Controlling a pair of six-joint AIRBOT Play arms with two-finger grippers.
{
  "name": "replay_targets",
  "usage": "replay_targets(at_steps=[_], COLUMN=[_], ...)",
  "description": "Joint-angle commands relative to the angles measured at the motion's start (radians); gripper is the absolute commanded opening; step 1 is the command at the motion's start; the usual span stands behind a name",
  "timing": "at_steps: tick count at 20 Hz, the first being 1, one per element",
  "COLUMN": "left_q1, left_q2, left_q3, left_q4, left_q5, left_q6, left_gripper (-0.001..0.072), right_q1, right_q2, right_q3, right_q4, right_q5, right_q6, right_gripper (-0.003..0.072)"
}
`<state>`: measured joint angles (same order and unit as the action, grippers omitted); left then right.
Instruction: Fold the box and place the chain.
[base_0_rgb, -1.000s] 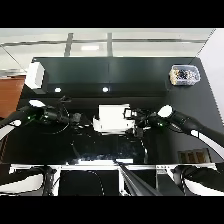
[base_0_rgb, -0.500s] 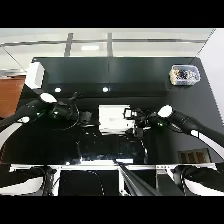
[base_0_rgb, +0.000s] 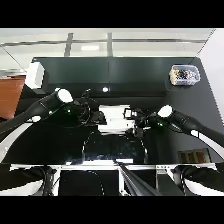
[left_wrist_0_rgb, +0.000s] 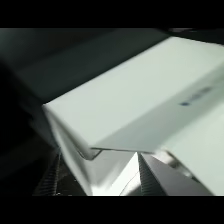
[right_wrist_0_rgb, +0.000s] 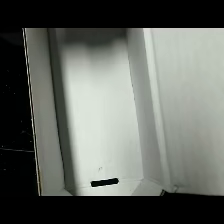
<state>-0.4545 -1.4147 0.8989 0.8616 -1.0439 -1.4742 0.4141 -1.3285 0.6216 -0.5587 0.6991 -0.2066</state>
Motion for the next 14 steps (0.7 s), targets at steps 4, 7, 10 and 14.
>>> replay_targets(at_steps=[4, 7, 10, 14], left_q1=[-0.116, -0.162, -0.23, -0.296], left_q2=[0.0, 0.0, 0.0, -0.005], left_q3=[0.064, 0.08, 0.116, 0.138], left_q4=[0.321, 0.409, 0.57, 0.668], left_q5=[-0.015, -0.014, -0.029, -0.056], left_q6=[-0.303, -0.427, -0.592, -0.806], left_gripper=[0.0454, 0.0454, 0.0454, 0.0452], right_q1=[0.0, 0.0, 0.0, 0.0], right_q2=[-0.001, -0.001, -0.001, -0.001], right_q3=[-0.001, -0.001, -0.001, -0.001], right_q4=[0.0, 0.0, 0.0, 0.0], right_q5=[0.0, 0.0, 0.0, 0.0], right_q6=[0.0, 0.0, 0.0, 0.0], right_gripper=[0.0405, 0.0405, 0.0405, 0.0404])
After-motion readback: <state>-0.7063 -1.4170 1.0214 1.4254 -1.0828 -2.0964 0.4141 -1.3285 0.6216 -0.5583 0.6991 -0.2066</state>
